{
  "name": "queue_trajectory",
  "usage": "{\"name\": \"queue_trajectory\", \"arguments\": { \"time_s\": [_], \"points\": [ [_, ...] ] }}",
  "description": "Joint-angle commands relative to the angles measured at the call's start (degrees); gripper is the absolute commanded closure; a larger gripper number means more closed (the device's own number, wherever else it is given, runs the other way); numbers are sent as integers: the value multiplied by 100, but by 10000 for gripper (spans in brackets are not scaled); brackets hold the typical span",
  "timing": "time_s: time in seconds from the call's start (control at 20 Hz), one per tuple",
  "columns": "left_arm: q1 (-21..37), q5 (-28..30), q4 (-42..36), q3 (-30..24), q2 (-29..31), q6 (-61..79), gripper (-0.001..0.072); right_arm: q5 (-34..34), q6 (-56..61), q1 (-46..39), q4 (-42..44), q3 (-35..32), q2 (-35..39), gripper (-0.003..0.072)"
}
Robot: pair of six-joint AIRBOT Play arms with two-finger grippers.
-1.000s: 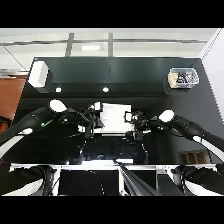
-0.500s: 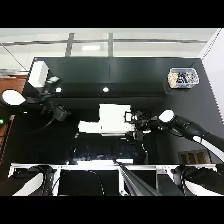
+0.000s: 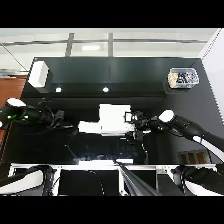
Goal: Fold the box and place the chain.
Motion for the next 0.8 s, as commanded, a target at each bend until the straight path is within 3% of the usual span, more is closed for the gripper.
{"name": "queue_trajectory", "arguments": {
  "time_s": [0.0,0.2,0.35,0.65,0.75],
  "points": [
    [-822,219,44,146,-573,-57,688,0,4,2,4,0,2,216],
    [-1464,101,-586,450,-739,704,688,0,4,2,4,0,2,217],
    [-1475,-365,-623,640,-739,1185,687,0,2,2,2,0,2,217],
    [-1493,-249,-835,688,-741,1740,687,0,2,2,2,0,2,216],
    [-1482,-216,-562,739,-741,1731,688,0,2,2,2,0,2,217]
  ]
}}
